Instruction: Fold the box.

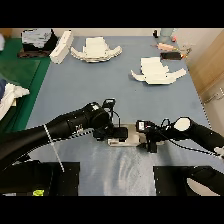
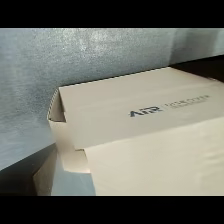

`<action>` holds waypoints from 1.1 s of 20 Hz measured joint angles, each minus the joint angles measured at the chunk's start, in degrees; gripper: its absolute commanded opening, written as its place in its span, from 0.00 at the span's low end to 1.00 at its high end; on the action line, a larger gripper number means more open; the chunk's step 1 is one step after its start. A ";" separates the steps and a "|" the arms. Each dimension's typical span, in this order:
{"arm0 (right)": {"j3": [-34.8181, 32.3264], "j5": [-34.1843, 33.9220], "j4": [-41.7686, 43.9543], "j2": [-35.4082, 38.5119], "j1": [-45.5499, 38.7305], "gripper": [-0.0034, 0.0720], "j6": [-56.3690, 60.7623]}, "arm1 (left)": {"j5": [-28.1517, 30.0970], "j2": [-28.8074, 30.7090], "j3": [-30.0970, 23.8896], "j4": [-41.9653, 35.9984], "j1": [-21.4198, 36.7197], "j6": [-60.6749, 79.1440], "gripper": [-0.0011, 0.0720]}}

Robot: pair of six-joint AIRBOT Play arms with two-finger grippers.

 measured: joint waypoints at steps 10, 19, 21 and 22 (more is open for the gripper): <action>0.00 -0.07 0.02 0.00 0.00 0.72 -0.04 | -27.08 0.00 14.71 8.33 0.00 9.38 0.04; 0.00 -0.04 0.02 0.02 0.00 0.72 -0.07 | -37.29 9.92 10.54 11.43 10.51 17.92 0.03; 0.00 -0.02 0.00 0.00 0.00 0.72 -0.04 | -33.94 14.88 3.93 5.40 17.57 19.96 0.03; 0.00 -0.02 0.02 0.00 0.00 0.72 -0.04 | -31.76 16.96 0.04 2.01 20.81 21.11 0.03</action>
